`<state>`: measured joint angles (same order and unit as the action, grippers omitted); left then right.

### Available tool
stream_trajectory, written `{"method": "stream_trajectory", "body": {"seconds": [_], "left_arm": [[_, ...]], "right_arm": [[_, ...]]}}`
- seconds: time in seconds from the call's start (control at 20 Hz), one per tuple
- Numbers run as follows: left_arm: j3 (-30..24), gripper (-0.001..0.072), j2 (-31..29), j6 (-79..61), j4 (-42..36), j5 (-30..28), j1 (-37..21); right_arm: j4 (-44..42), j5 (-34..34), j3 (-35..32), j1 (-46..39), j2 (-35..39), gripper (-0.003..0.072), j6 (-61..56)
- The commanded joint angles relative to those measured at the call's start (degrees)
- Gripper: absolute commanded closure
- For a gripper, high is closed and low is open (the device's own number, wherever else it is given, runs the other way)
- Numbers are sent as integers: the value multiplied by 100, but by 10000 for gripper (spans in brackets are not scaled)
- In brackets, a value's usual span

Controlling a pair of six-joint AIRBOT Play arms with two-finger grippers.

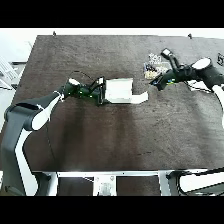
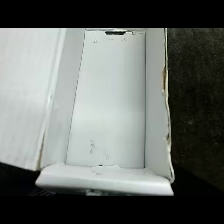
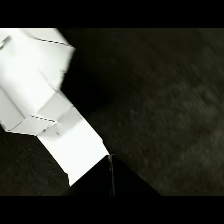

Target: Fold the box and place the chain.

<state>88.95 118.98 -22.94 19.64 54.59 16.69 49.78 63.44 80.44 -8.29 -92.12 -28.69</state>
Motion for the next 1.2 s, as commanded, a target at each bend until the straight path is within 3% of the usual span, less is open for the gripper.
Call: {"method": "stream_trajectory", "body": {"seconds": [0.0,0.25,0.6,0.9,1.05,1.1,1.15], "left_arm": [[0,195,-2,0,2,2,-4],[0,195,-2,0,2,-2,-4],[0,195,-2,0,2,-2,-4],[0,195,-2,0,2,0,-4],[0,195,-2,0,2,0,-4],[0,195,-2,0,2,0,-4],[0,195,-2,0,2,-2,-4]], "right_arm": [[-22,-44,-275,-501,-39,676,-1355],[-166,-39,-579,-431,-546,676,-1786],[-551,-68,-599,275,-1163,676,-2037],[-592,-210,-251,640,-1191,676,-2037],[-776,28,-28,645,-1071,675,-2041],[-837,94,-11,643,-1058,660,-2041],[-855,116,-2,643,-1058,560,-2044]]}}
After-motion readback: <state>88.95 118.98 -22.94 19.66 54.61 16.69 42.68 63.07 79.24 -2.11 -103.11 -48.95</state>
